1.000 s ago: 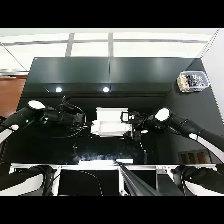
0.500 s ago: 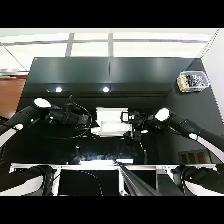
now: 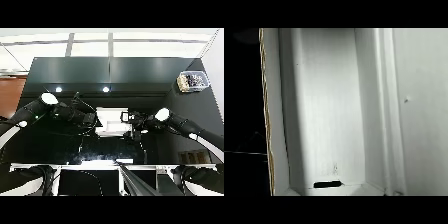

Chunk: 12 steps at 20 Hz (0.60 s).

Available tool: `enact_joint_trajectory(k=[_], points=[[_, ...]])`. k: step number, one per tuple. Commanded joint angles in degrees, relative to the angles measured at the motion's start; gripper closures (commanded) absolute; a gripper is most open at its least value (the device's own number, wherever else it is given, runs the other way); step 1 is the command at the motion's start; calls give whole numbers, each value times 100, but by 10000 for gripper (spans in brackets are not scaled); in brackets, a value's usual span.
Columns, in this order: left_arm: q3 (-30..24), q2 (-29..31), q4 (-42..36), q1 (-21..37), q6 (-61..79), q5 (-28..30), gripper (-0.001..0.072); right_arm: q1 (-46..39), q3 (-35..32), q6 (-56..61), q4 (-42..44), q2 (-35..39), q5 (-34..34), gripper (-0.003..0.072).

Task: Fold the box and place the chain.

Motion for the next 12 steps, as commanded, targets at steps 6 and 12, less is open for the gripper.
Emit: enact_joint_trajectory(k=[6, 12], points=[[315, -2, 1370, -981, -2116, 1036, 180, 0, 0, 2, 2, -4, -2, 578], [317, -2, 2503, -1600, -3405, 1329, 212, 0, 0, 2, 2, -4, -2, 578]])
